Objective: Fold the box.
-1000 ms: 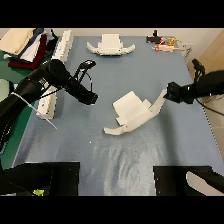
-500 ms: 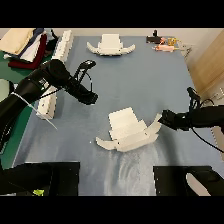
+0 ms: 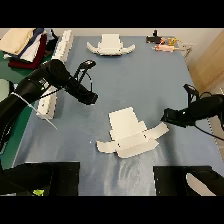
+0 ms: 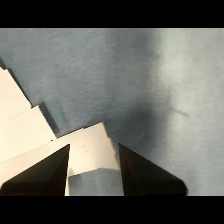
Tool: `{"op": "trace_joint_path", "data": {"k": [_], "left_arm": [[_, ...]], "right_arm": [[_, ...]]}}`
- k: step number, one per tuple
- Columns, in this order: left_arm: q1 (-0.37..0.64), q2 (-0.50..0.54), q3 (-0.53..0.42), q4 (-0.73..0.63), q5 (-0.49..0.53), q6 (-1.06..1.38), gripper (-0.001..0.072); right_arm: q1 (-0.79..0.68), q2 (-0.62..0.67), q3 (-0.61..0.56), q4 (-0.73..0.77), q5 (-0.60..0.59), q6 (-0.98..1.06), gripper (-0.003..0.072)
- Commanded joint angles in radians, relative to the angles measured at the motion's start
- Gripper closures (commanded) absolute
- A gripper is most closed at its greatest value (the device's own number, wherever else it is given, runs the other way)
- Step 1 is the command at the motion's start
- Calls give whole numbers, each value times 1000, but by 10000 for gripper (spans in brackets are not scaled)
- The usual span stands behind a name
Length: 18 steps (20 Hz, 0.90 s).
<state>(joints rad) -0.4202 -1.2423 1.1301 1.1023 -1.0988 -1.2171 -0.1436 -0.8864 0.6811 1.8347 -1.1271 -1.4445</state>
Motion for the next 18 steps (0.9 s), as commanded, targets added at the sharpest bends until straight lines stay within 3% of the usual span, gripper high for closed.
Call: {"op": "trace_joint_path", "data": {"k": [1,4,8,15,18], "left_arm": [[0,0,1,0,0,0,693],[0,0,1,0,0,0,694],[0,0,1,0,0,0,694],[0,0,1,0,0,0,694],[0,0,1,0,0,0,694]], "right_arm": [[0,-132,154,-81,-93,-81,210],[0,-280,240,-80,-242,-180,210],[0,-407,242,20,-309,-306,210],[0,-430,227,158,-339,-390,253],[2,-429,212,168,-367,-409,404]]}}
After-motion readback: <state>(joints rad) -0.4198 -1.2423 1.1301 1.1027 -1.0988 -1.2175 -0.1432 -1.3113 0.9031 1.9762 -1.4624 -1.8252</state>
